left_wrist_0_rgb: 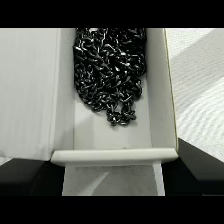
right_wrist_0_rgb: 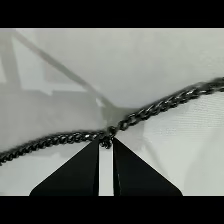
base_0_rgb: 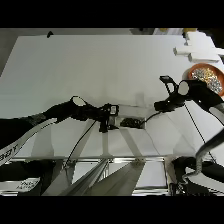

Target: Fold the box and place the chain.

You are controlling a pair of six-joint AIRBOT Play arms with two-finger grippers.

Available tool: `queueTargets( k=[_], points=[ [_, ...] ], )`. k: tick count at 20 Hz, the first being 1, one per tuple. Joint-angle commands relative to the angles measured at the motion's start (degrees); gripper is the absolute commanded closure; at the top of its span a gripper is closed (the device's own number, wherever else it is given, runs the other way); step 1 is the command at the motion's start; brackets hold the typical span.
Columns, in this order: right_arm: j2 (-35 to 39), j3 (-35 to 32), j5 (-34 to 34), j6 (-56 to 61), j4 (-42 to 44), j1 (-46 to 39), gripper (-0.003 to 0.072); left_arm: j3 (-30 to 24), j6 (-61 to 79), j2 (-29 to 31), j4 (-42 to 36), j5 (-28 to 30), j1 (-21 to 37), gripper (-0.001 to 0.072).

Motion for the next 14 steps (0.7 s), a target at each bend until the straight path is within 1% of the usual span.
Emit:
queueTargets(
  k=[1, 5, 8, 11, 14],
  points=[
    [7.5, 0.1, 5.0, 0.0, -1.5, 3.3, 0.0672, 0.0, 0.0, 0.0, 0.0, 0.0, 0.0, 0.0501],
    [16.1, 0.1, 10.4, 0.4, -0.5, 8.9, 0.0671, 0.0, 0.0, 0.0, 0.0, 0.0, 0.0, 0.0501],
    [21.6, 0.1, 14.2, 0.4, 3.3, 12.3, 0.0671, 0.0, 0.0, 0.0, 0.0, 0.0, 0.0, 0.0501],
    [26.3, 0.1, 14.5, -0.2, 10.4, 13.7, 0.0671, 0.0, 0.0, 0.0, 0.0, 0.0, 0.0, 0.0501],
    [29.0, 0.1, 12.9, -2.3, 19.2, 13.7, 0.0672, 0.0, 0.0, 0.0, 0.0, 0.0, 0.0, 0.0501]
  ],
)
